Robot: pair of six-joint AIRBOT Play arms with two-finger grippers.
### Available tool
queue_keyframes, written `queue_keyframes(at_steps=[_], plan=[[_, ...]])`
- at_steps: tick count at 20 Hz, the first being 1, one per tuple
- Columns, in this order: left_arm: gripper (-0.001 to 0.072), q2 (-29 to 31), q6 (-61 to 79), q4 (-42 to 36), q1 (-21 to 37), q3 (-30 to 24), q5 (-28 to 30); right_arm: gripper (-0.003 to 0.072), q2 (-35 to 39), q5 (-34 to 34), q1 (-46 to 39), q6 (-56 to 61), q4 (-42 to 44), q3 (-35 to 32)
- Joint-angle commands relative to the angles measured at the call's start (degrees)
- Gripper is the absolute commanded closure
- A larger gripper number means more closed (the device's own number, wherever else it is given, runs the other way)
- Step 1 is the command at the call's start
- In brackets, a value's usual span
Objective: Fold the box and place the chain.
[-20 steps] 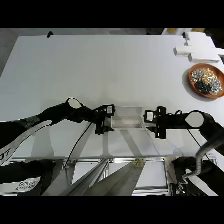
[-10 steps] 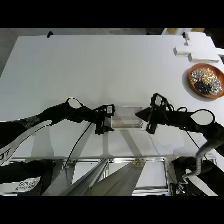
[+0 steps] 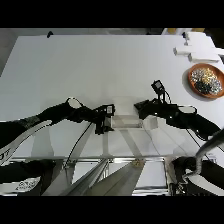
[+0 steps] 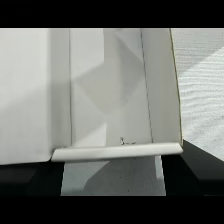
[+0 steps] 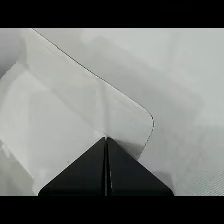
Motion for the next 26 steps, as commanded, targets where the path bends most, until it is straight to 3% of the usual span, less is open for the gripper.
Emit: queue_keyframes(at_steps=[1,5,10,13,15,18,20,26], plan=[[0.0675,0.04,0.04,0.02,0.02,0.00,0.02,0.0663,-1.33,-1.11,0.00,5.25,-0.31,0.09],[0.0675,0.04,0.04,0.02,0.02,0.00,0.02,0.0663,2.60,3.63,0.00,13.25,-11.50,1.73],[0.0675,0.04,0.04,0.02,0.02,0.00,0.00,0.0663,19.04,8.11,0.00,20.63,-35.28,3.15],[0.0675,0.04,0.04,0.02,0.02,0.00,0.02,0.0664,26.18,16.79,0.00,19.23,-55.47,3.15],[0.0675,0.04,0.02,0.02,0.02,0.00,0.00,0.0664,26.25,24.63,0.00,16.35,-66.31,3.08],[0.0675,0.04,0.04,0.02,0.02,0.00,0.00,0.0637,22.53,30.10,0.00,8.17,-65.83,2.99],[0.0675,0.04,0.04,0.02,0.02,0.00,0.02,0.0452,19.34,27.80,0.00,2.29,-61.37,2.99],[0.0675,0.04,0.04,0.02,0.02,0.00,0.00,0.0468,12.76,20.85,0.00,-5.16,-56.22,2.99]])
